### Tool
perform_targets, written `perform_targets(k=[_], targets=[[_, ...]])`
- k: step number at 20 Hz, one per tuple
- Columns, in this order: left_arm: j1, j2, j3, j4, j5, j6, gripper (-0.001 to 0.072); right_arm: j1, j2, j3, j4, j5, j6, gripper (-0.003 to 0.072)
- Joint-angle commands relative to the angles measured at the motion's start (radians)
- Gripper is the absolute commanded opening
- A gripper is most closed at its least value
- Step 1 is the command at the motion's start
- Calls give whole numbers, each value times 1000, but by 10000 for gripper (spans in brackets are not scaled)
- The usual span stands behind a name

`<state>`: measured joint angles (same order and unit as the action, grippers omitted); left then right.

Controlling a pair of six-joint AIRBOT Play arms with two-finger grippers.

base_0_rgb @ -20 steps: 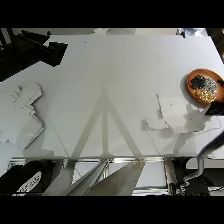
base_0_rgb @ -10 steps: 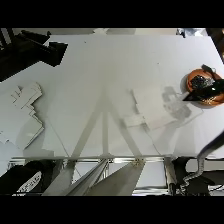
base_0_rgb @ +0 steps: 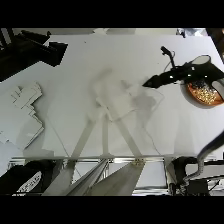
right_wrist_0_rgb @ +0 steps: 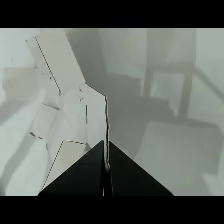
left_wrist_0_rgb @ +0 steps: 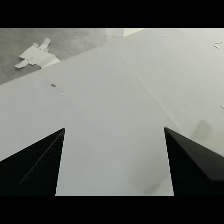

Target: Fold the box and place the chain.

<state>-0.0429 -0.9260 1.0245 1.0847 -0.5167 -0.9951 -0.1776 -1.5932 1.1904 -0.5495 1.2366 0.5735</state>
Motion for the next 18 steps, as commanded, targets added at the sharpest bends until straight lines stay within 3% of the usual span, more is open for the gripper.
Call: perform_targets(k=[1,3,6,10,14,18], targets=[[0,1,1,0,0,0,696,101,1,1,203,-203,-101,10],[0,1,1,0,0,0,696,96,2,1,306,-274,-167,10],[0,1,1,0,0,0,696,66,2,-15,257,-405,-167,10],[0,1,1,0,0,0,696,14,1,-166,287,-533,-235,9],[0,1,1,0,0,0,696,4,1,-325,503,-521,-465,10],[0,1,1,0,0,0,696,3,1,-351,498,-497,-478,12]])
